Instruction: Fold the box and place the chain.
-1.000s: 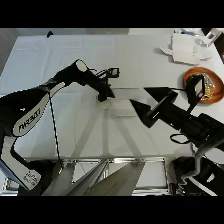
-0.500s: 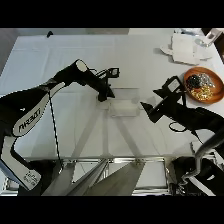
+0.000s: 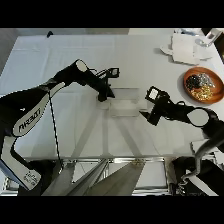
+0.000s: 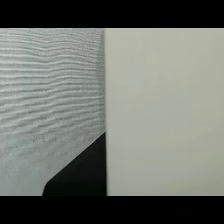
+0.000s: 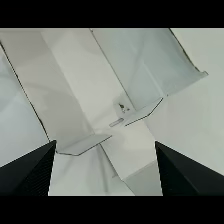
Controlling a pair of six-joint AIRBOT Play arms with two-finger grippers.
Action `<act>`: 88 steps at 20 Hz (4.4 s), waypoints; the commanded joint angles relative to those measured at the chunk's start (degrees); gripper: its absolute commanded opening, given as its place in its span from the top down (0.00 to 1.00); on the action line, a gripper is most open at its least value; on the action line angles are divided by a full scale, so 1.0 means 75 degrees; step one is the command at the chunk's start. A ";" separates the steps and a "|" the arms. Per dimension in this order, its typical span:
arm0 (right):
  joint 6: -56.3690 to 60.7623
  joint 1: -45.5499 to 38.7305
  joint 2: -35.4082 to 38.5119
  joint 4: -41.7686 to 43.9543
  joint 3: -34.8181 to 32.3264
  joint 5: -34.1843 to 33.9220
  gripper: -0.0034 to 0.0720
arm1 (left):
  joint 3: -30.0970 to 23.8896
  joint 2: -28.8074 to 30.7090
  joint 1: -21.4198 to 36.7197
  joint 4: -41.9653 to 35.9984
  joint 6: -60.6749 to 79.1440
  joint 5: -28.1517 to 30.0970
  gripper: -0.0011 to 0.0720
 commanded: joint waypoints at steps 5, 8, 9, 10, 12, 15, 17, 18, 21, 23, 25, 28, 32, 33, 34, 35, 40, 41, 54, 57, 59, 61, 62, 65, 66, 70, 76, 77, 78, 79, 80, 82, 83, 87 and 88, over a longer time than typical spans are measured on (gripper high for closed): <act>-0.4048 -0.0901 -0.1230 0.0839 0.0006 0.1113 0.02 | 0.0000 0.0003 0.0003 0.0000 0.0003 0.0003 0.97; -0.4476 -0.0901 -0.1772 0.1160 0.0006 0.0799 0.02 | 0.0000 0.0003 0.0003 0.0000 0.0003 0.0003 0.97; -0.4718 -0.0901 -0.1967 0.1416 0.0006 0.0670 0.02 | 0.0000 0.0003 0.0003 0.0000 0.0003 0.0003 0.97; -0.4992 -0.0901 -0.2171 0.1772 0.0006 0.0548 0.02 | 0.0000 0.0006 0.0003 0.0000 0.0000 0.0003 0.97; -0.5324 -0.0901 -0.2503 0.2693 0.0006 0.0224 0.02 | 0.0000 0.0006 0.0003 0.0000 0.0003 0.0003 0.97; -0.5855 -0.0898 -0.2891 0.3459 0.0006 0.0090 0.02 | 0.0000 0.0006 0.0003 0.0000 0.0003 0.0003 0.97; -0.5858 -0.0892 -0.2996 0.3494 0.0006 0.0067 0.02 | 0.0000 0.0006 0.0003 0.0000 0.0000 0.0003 0.97; -0.5852 -0.0892 -0.2999 0.3570 0.0006 0.0026 0.02 | 0.0000 0.0003 0.0003 0.0000 0.0003 0.0003 0.97; -0.5709 -0.0892 -0.2999 0.3955 0.0020 -0.0356 0.02 | 0.0000 0.0003 0.0003 0.0000 0.0000 0.0003 0.97; -0.5050 -0.0892 -0.2999 0.3963 0.0076 -0.0714 0.02 | 0.0000 0.0003 0.0003 0.0000 0.0000 0.0003 0.97; -0.4782 -0.0892 -0.2999 0.3940 0.0198 -0.0679 0.02 | 0.0000 0.0003 0.0003 0.0000 0.0003 0.0003 0.97; -0.4788 -0.0892 -0.2999 0.3949 0.0440 -0.0519 0.02 | 0.0000 0.0003 0.0003 0.0000 0.0003 0.0003 0.97; -0.4794 -0.0892 -0.3209 0.3931 0.0851 -0.0239 0.02 | 0.0000 0.0003 0.0003 0.0000 0.0003 0.0003 0.97; -0.4794 -0.0892 -0.3319 0.3896 0.0950 -0.0134 0.02 | 0.0000 0.0006 0.0003 0.0000 0.0003 0.0003 0.97; -0.4788 -0.0892 -0.3427 0.3794 0.1052 -0.0102 0.02 | 0.0000 0.0003 0.0003 0.0000 0.0000 0.0003 0.97; -0.4791 -0.0895 -0.3532 0.3736 0.1151 -0.0111 0.02 | 0.0000 0.0003 0.0003 0.0000 0.0000 0.0003 0.97; -0.4791 -0.0895 -0.3981 0.3535 0.1644 0.0087 0.02 | 0.0000 0.0003 0.0003 0.0000 0.0003 0.0003 0.97; -0.4794 -0.0895 -0.4106 0.3538 0.1725 0.0230 0.02 | 0.0000 0.0006 0.0003 0.0000 0.0000 0.0003 0.97; -0.6435 -0.1740 -0.5123 0.4820 0.1894 0.2151 0.02 | 0.0000 0.0003 0.0003 0.0000 0.0000 0.0003 0.97; -0.6560 -0.1740 -0.5426 0.4811 0.1894 0.2197 0.02 | 0.0000 0.0003 0.0003 0.0000 0.0003 0.0003 0.97; -0.6650 -0.1740 -0.5622 0.4616 0.1979 0.2544 0.02 | 0.0000 0.0003 0.0003 0.0000 0.0000 0.0006 0.97; -0.6656 -0.1740 -0.5718 0.4479 0.2226 0.2792 0.02 | 0.0000 0.0003 0.0003 0.0000 0.0000 0.0003 0.97; -0.6659 -0.1740 -0.5729 0.4476 0.2326 0.2783 0.02 | 0.0000 0.0006 0.0003 0.0000 0.0003 0.0003 0.97; -0.6709 -0.1740 -0.5738 0.4377 0.2410 0.2690 0.02 | 0.0000 0.0003 0.0003 0.0000 0.0000 0.0003 0.97; -0.6714 -0.1740 -0.5761 0.4255 0.2410 0.2690 0.02 | 0.0000 0.0003 0.0003 0.0000 0.0003 0.0003 0.97; -0.6720 -0.1740 -0.5878 0.4010 0.2413 0.2664 0.02 | 0.0000 0.0006 0.0003 0.0000 0.0000 0.0003 0.97; -0.6717 -0.1740 -0.5878 0.4010 0.2413 0.2664 0.02 | 0.0000 0.0003 0.0003 0.0000 0.0000 0.0003 0.97; -0.6714 -0.1740 -0.5878 0.4010 0.2413 0.2664 0.02 | 0.0000 0.0006 0.0003 0.0000 0.0003 0.0003 0.97; -0.6714 -0.1740 -0.5878 0.4007 0.2413 0.2667 0.02 | 0.0000 0.0003 0.0003 0.0000 0.0003 0.0003 0.97; -0.6714 -0.1740 -0.5872 0.4013 0.2413 0.2669 0.02 | 0.0000 0.0003 0.0003 0.0000 0.0003 0.0003 0.97; -0.6714 -0.1740 -0.5869 0.4022 0.2413 0.2667 0.02 | 0.0000 0.0003 0.0003 0.0000 0.0003 0.0003 0.97; -0.6714 -0.1740 -0.5869 0.4016 0.2413 0.2690 0.02 | 0.0000 0.0003 0.0003 0.0000 0.0003 0.0003 0.97; -0.6714 -0.1740 -0.5869 0.4016 0.2413 0.2693 0.02 | 0.0000 0.0003 0.0003 0.0000 0.0000 0.0003 0.97; -0.6712 -0.1740 -0.5869 0.4019 0.2413 0.2699 0.02 | 0.0000 0.0006 0.0003 0.0000 0.0003 0.0003 0.97; -0.6712 -0.1740 -0.5869 0.4016 0.2413 0.2699 0.02 | 0.0000 0.0006 0.0003 0.0000 0.0003 0.0003 0.97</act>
